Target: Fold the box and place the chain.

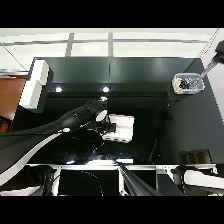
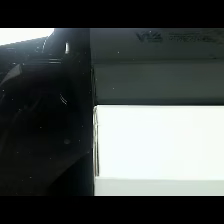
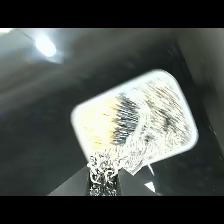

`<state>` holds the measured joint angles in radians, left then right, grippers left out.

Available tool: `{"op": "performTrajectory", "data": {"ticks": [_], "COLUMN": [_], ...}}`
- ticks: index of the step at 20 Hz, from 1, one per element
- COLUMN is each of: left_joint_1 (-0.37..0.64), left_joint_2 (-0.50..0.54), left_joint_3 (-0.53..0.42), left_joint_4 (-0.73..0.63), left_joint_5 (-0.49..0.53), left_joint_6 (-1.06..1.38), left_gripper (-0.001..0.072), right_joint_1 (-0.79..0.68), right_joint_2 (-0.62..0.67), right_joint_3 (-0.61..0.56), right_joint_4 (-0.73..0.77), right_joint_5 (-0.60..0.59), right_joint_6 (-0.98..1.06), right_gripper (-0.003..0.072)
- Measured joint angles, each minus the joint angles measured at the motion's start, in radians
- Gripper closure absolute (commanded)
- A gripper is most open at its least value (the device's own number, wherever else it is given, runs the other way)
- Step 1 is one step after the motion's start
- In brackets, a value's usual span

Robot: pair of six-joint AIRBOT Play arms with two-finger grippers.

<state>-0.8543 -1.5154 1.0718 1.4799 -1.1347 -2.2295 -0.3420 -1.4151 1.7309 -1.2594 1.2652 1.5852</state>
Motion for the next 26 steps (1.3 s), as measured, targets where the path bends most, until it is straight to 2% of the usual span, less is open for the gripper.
{"op": "performTrajectory", "data": {"ticks": [7, 13, 21, 26], "left_joint_1": [0.000, 0.000, 0.000, 0.000], "left_joint_2": [0.000, 0.000, 0.000, 0.000], "left_joint_3": [0.000, 0.000, 0.000, 0.000], "left_joint_4": [0.000, 0.000, -0.001, 0.000], "left_joint_5": [0.000, 0.000, 0.000, 0.000], "left_joint_6": [0.000, 0.000, 0.000, 0.000], "left_gripper": [0.0684, 0.0684, 0.0684, 0.0684], "right_joint_1": [0.008, 0.121, 0.386, 0.478], "right_joint_2": [0.224, 0.352, 0.421, 0.426], "right_joint_3": [0.000, -0.013, -0.051, -0.055], "right_joint_4": [0.235, 0.306, 0.333, 0.370], "right_joint_5": [0.028, 0.080, 0.255, 0.326], "right_joint_6": [-0.105, -0.154, -0.250, -0.265], "right_gripper": [0.0682, 0.0683, 0.0682, 0.0682]}}
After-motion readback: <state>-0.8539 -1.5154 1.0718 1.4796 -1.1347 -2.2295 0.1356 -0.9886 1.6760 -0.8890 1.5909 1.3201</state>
